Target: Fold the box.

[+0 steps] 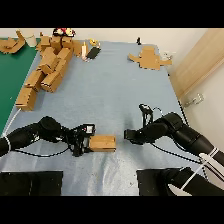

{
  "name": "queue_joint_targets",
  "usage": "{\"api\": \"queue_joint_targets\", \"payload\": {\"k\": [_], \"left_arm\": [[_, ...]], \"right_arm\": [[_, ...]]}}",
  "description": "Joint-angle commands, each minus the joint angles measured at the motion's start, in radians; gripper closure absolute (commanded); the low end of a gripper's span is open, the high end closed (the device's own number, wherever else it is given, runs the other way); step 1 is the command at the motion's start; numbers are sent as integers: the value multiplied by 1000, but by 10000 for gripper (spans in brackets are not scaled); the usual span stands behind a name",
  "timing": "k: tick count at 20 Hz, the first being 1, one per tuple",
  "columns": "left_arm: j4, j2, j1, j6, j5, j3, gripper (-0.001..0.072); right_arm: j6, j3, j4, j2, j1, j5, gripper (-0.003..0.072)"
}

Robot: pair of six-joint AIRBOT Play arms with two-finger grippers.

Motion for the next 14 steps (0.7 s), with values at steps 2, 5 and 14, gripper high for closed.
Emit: {"api": "queue_joint_targets", "payload": {"k": [2, 5, 14], "left_arm": [[-1, 0, 1, 0, -11, 0, 195], [-2, 0, 1, 0, 23, 1, 196], [-51, 6, 31, -277, 267, 1, 196]], "right_arm": [[7, 1, 0, -1, 0, 23, 682], [7, 1, -3, -1, 0, 23, 682], [7, 1, 4, -46, 0, 53, 682]]}}
